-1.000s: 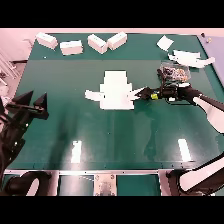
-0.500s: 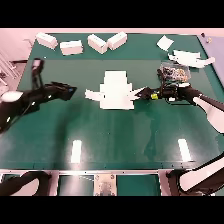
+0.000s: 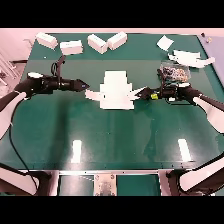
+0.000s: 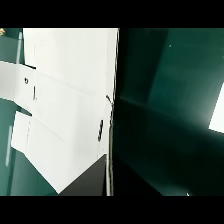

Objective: Fold the box and place the chain.

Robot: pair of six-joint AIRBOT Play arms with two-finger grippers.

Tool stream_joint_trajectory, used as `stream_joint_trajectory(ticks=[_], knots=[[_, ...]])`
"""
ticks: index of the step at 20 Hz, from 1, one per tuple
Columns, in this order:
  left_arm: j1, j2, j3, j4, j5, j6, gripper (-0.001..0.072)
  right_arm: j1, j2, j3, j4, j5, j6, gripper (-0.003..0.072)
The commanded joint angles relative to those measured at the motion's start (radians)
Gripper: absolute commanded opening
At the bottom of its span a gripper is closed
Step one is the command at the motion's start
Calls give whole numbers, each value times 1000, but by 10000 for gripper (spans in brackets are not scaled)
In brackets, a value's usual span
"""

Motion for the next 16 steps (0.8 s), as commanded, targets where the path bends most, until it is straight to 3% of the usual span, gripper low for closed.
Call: stream_joint_trajectory(ticks=[1, 6, 10, 16], knots=[[-14, -49, 73, 38, -15, -61, 549, 0, 0, 1, 0, 8, 0, 13], [-41, -210, 354, 135, -124, -188, 548, 0, 0, 0, 0, 8, 0, 13], [-66, -327, 516, 153, -184, -265, 548, 1, 0, 1, 0, 8, 0, 13], [-136, -435, 646, 249, -134, -338, 548, 1, 0, 1, 4, 13, 0, 13]])
